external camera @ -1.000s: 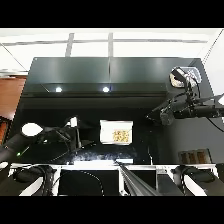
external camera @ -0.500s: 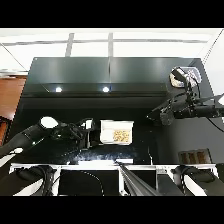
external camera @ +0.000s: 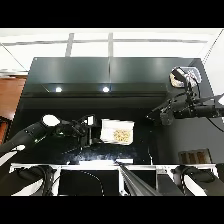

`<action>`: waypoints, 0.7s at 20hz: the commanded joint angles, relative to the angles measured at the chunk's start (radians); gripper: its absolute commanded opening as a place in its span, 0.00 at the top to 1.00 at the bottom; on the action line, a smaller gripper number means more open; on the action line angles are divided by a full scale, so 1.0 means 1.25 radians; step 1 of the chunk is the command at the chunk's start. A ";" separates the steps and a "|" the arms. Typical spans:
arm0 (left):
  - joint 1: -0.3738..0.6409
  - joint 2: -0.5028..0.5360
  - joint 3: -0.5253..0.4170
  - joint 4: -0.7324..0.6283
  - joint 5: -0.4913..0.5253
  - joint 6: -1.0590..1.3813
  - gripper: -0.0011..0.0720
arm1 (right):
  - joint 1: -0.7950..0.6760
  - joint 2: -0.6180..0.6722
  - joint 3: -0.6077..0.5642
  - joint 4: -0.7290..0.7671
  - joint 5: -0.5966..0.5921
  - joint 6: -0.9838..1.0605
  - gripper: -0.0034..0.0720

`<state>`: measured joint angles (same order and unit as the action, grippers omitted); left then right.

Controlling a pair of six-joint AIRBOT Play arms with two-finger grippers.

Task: Fold the box and place the chain.

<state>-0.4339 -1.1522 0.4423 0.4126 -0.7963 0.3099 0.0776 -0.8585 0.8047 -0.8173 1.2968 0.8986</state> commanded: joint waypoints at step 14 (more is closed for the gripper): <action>-0.066 -0.037 0.032 0.079 -0.012 -0.021 0.36 | 0.105 -0.006 -0.007 -0.030 -0.165 0.023 0.01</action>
